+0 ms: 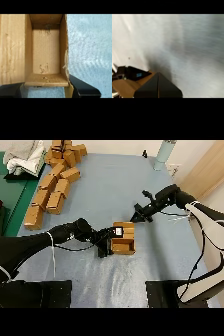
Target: Fold the box.
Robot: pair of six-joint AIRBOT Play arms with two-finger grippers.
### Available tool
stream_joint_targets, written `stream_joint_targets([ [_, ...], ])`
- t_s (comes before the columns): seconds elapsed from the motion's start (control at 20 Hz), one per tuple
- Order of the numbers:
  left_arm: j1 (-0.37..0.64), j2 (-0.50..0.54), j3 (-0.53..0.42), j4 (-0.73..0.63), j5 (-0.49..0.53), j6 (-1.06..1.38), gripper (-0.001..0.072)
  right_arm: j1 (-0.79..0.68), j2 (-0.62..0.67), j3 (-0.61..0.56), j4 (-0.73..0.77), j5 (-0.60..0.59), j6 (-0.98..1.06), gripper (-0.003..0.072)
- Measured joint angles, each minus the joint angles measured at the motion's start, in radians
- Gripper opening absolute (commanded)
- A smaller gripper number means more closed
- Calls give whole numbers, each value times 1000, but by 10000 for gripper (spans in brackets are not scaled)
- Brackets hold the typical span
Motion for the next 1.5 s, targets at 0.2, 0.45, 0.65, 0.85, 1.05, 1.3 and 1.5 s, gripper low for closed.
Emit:
stream_joint_targets([
  [0.2, 0, 0, 0, 0, 0, 0, 513, 61, -4, 14, 51, -56, -132, 1],
  [0.45, 0, 0, 0, 0, 0, 0, 513, 123, 114, -80, 53, -49, -208, 1],
  [0.65, 0, 0, 0, 0, 0, 0, 513, 162, 247, -216, 44, -16, -245, 1],
  [0.85, 0, 0, 0, 0, 0, 0, 513, 214, 367, -355, 28, 42, -268, 1],
  [1.05, 0, 0, 0, 0, 0, 0, 513, 274, 462, -460, 13, 145, -311, 1],
  [1.3, 0, 0, 0, 0, 0, 0, 513, 346, 515, -502, -43, 264, -329, 1],
  [1.5, 0, 0, 0, 0, 0, 0, 513, 389, 528, -518, -83, 326, -333, 1],
])
